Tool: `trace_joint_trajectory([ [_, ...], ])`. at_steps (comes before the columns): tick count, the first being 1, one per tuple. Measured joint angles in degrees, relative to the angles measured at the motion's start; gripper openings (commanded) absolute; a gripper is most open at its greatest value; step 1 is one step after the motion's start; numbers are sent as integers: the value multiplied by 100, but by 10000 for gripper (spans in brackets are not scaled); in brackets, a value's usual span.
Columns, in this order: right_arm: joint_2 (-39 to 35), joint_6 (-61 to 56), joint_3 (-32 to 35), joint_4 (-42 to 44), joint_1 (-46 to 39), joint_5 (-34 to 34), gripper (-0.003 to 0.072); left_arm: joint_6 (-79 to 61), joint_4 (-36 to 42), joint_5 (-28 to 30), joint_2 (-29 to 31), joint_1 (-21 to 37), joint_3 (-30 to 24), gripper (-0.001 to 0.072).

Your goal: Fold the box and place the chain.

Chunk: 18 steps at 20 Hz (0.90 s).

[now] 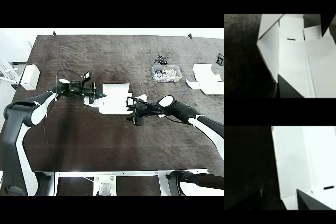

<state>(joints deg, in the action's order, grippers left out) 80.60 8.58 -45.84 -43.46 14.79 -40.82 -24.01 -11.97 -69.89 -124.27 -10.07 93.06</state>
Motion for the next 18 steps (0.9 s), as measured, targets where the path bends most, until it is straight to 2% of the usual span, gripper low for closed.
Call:
trace_joint_trajectory([
  [10, 0, 11, 42, 44, 79, 1115, 538, 0, -4, -17, 0, 0, 0, 22],
  [16, -2, 11, -7, 210, 81, 1392, 542, 0, -7, -39, 0, 0, 0, 22],
  [17, -4, 11, -31, 234, 81, 1408, 581, 0, -7, -39, 0, 0, 0, 22],
  [18, -4, 11, -57, 245, 79, 1414, 581, 0, -7, -42, 0, 0, 0, 22],
])
